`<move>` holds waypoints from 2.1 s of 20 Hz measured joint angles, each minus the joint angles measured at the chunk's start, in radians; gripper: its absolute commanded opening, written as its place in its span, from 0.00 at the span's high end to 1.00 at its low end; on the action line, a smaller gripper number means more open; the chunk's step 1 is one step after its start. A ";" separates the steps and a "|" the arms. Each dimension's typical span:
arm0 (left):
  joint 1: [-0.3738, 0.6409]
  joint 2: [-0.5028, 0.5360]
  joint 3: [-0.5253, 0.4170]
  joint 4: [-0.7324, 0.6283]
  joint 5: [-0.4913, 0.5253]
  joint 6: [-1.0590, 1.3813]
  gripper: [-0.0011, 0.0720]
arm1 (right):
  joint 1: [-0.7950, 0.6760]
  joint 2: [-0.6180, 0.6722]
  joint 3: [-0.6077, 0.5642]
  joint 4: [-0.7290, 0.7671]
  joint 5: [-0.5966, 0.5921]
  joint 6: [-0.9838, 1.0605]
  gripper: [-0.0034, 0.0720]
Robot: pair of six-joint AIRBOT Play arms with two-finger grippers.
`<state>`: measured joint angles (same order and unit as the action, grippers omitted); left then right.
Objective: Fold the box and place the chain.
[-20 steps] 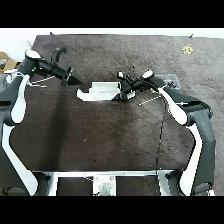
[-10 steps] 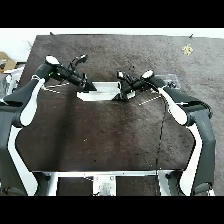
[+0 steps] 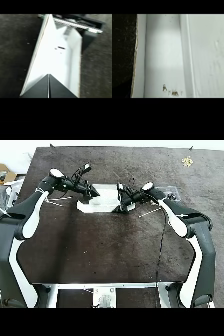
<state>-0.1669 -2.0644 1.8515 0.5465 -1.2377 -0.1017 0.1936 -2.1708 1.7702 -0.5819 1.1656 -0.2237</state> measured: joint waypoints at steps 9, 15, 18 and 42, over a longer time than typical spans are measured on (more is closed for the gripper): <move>-0.001 -0.034 0.000 0.021 0.154 -0.003 0.97 | 0.000 0.000 0.000 0.000 0.000 0.000 0.35; 0.000 -0.099 0.001 0.019 0.127 -0.024 0.97 | -0.001 0.000 0.000 0.001 0.001 0.002 0.35; 0.000 -0.097 0.005 0.039 0.112 -0.028 0.97 | 0.000 0.000 0.000 -0.001 0.001 -0.002 0.35; -0.001 0.106 -0.111 0.410 -0.014 0.061 0.11 | 0.000 0.000 0.000 -0.001 0.001 -0.001 0.35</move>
<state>-0.1680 -1.9579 1.7401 0.9562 -1.2514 -0.0410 0.1932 -2.1712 1.7702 -0.5827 1.1667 -0.2245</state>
